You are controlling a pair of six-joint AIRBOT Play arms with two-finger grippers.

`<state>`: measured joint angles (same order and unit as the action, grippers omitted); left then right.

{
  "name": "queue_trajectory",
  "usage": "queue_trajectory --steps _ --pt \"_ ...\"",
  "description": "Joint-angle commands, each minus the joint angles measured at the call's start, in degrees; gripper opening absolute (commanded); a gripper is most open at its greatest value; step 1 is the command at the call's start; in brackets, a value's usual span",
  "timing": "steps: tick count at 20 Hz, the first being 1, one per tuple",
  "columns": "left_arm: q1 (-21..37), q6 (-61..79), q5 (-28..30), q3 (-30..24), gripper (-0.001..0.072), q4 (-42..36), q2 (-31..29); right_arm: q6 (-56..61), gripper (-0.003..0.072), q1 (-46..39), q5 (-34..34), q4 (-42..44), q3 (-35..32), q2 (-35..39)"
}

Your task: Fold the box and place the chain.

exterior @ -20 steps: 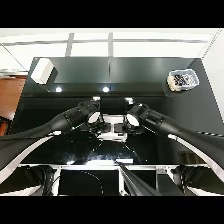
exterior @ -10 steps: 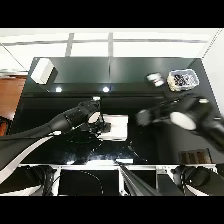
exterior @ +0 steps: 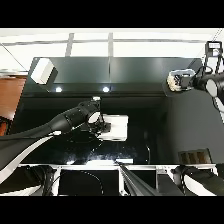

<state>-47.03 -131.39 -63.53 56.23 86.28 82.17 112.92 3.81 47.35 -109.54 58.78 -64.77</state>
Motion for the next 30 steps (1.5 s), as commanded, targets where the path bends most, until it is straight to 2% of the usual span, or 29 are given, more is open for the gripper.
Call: queue_trajectory --steps 1,4,7,10,15,18,19,23,24,27,30 --pt "0.04 0.02 0.02 0.00 0.0030 0.07 0.00 -1.16 0.0715 -9.14 -3.08 8.55 9.62 -14.40" --pt "0.04 0.02 0.04 0.00 0.0029 0.07 0.00 -4.02 0.0706 -12.09 3.43 17.16 22.62 -27.26" --pt "0.04 0.02 0.02 0.00 0.0030 0.09 0.00 -6.16 0.0705 -12.37 5.46 20.31 29.88 -34.60" --pt "0.04 0.02 0.04 0.00 0.0030 0.09 0.00 -6.10 0.0599 -12.76 5.40 21.40 31.15 -37.51" --pt "0.09 0.02 0.00 0.00 0.0030 0.24 0.00 -6.10 0.0596 -13.16 3.82 21.22 31.21 -40.68" --pt "0.09 0.02 0.02 0.00 0.0029 0.24 0.00 -6.10 0.0369 -13.16 1.77 21.44 31.21 -41.09" --pt "0.09 0.02 0.04 0.00 0.0030 0.24 0.00 -6.10 0.0314 -13.16 1.68 21.46 31.21 -41.09" --pt "0.09 0.02 0.02 0.00 0.0030 0.24 0.00 -6.43 0.0293 -13.75 4.66 22.60 31.26 -41.11" --pt "0.09 0.02 0.02 0.00 0.0030 0.24 0.00 -8.41 0.0049 -14.10 6.54 24.11 31.54 -41.09" --pt "0.09 0.02 0.02 0.00 0.0030 0.24 0.00 -15.32 0.0043 -15.69 13.11 30.56 34.82 -40.39" --pt "0.09 0.02 0.02 0.00 0.0030 0.24 0.00 -19.69 0.0040 -16.50 17.09 32.02 38.66 -36.44"
